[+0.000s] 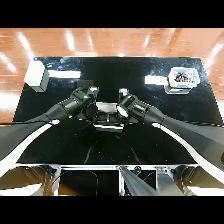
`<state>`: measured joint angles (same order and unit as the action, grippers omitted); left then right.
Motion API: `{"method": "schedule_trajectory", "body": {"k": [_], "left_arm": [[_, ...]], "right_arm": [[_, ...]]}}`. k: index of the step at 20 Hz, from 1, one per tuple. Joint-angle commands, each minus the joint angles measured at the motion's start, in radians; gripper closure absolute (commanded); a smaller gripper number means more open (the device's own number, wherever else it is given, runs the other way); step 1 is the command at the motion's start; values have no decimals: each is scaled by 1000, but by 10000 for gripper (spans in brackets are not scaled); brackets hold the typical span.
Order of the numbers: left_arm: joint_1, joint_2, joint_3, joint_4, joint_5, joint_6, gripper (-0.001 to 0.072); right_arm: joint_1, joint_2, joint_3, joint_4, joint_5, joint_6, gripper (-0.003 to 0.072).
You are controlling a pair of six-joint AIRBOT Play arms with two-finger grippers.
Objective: Fold the box and place the chain.
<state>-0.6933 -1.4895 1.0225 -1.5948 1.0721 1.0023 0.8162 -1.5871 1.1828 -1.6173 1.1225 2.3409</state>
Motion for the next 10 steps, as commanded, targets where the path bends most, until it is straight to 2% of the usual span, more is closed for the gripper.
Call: {"method": "schedule_trajectory", "body": {"k": [1,3,4,5,10], "left_arm": [[0,0,-1,-4,0,0,683],[0,0,-1,-4,0,0,683],[0,0,-1,-3,0,0,683],[0,0,-1,-3,0,0,683],[0,1,-1,-3,0,0,683]], "right_arm": [[-5,-2,1,5,-3,-4,325],[-5,-2,1,10,-5,-7,326],[-5,-2,1,21,-6,-20,396],[-5,-2,1,34,-11,-52,646],[-5,-2,1,73,-47,-86,657]]}}
